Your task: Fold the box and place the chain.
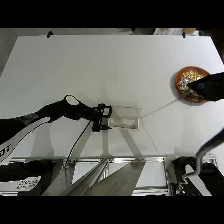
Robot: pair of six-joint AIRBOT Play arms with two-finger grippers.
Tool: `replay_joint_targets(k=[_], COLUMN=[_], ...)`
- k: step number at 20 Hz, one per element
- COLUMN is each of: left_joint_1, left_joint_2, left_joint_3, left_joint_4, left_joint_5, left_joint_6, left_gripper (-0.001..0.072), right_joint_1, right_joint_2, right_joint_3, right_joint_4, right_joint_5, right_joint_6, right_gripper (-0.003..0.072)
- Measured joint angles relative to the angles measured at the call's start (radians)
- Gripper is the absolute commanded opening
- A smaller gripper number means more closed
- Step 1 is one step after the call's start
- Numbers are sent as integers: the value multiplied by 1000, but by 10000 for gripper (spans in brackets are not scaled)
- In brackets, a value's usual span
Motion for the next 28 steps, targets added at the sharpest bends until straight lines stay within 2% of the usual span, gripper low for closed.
replay_joint_targets(k=[3,8,16,28], left_joint_1=[0,0,0,0], left_joint_2=[0,0,0,0], left_joint_3=[0,0,0,0], left_joint_4=[0,0,0,0], left_joint_5=[0,0,0,0], left_joint_6=[0,0,0,0], left_gripper=[252,252,252,252], right_joint_1=[135,330,619,690], right_joint_2=[3,0,-49,-245], right_joint_3=[-2,-38,-215,-279], right_joint_4=[0,-5,-7,-140], right_joint_5=[-8,-91,-357,-470], right_joint_6=[30,81,153,179], right_gripper=[15,15,15,16])
